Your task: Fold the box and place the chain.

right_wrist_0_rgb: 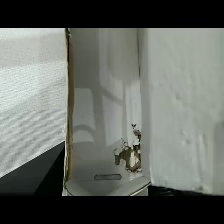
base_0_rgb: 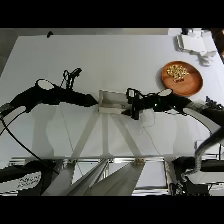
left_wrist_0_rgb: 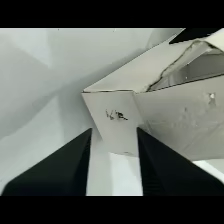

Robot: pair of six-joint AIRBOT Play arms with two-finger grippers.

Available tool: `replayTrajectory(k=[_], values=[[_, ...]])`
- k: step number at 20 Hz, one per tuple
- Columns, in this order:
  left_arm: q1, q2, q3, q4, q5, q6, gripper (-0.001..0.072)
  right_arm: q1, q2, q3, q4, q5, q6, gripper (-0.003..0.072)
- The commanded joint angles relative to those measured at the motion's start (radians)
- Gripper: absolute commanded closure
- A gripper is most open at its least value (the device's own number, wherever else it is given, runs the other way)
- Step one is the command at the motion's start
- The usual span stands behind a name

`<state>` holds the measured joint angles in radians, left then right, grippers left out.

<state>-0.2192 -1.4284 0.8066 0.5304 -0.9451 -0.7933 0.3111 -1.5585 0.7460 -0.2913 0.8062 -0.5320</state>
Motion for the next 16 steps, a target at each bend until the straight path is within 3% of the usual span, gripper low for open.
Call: replayTrajectory(k=[1, 7, 9, 15, 16], values=[[-0.002, 0.000, 0.000, -0.027, -0.017, 0.011, 0.0291, 0.001, -0.001, 0.000, 0.000, -0.002, 0.000, 0.0292], [0.010, 0.000, 0.000, 0.119, -0.013, -0.082, 0.0302, 0.001, -0.001, 0.000, 0.000, -0.002, 0.000, 0.0292], [0.021, 0.003, 0.000, 0.117, -0.012, -0.113, 0.0369, 0.001, -0.001, 0.000, 0.000, -0.002, 0.000, 0.0292], [0.042, 0.065, 0.000, 0.100, 0.003, -0.108, 0.0349, 0.001, -0.001, 0.000, 0.000, -0.002, 0.000, 0.0292], [0.042, 0.068, 0.000, 0.077, 0.002, -0.106, 0.0289, 0.001, -0.001, 0.000, 0.000, -0.002, 0.000, 0.0292]])
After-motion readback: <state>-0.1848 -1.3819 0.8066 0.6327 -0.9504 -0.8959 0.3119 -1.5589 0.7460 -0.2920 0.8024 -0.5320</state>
